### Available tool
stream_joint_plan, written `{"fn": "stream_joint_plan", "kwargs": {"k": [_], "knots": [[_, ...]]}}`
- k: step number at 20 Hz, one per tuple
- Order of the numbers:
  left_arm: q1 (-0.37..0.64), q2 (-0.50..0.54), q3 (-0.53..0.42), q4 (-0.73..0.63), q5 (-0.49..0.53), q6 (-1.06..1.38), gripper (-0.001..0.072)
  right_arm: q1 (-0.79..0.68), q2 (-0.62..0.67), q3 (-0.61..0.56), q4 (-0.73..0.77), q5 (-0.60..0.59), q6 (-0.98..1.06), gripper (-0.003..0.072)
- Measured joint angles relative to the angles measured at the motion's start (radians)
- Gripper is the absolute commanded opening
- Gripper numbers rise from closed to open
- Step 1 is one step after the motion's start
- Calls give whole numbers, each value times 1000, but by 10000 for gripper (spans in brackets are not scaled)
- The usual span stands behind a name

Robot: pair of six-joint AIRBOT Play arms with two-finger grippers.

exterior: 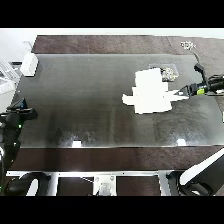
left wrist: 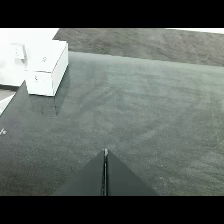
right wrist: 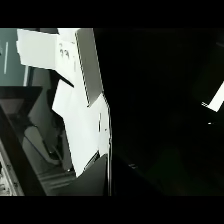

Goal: Fold the box and place the chain.

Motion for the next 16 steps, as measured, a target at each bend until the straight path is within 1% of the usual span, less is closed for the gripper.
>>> {"fn": "stream_joint_plan", "kwargs": {"k": [2,4,6,10,13,16], "knots": [[0,0,0,0,0,0,21,39,37,-51,31,0,12,7],[0,0,0,0,0,0,21,73,85,-142,84,-14,16,6],[0,0,0,0,0,0,22,104,150,-267,139,-75,-4,6],[0,0,0,0,0,0,22,177,278,-504,235,-238,-55,6],[0,0,0,0,0,0,21,266,322,-590,292,-359,-71,6],[0,0,0,0,0,0,21,375,336,-619,301,-486,-80,6]]}}
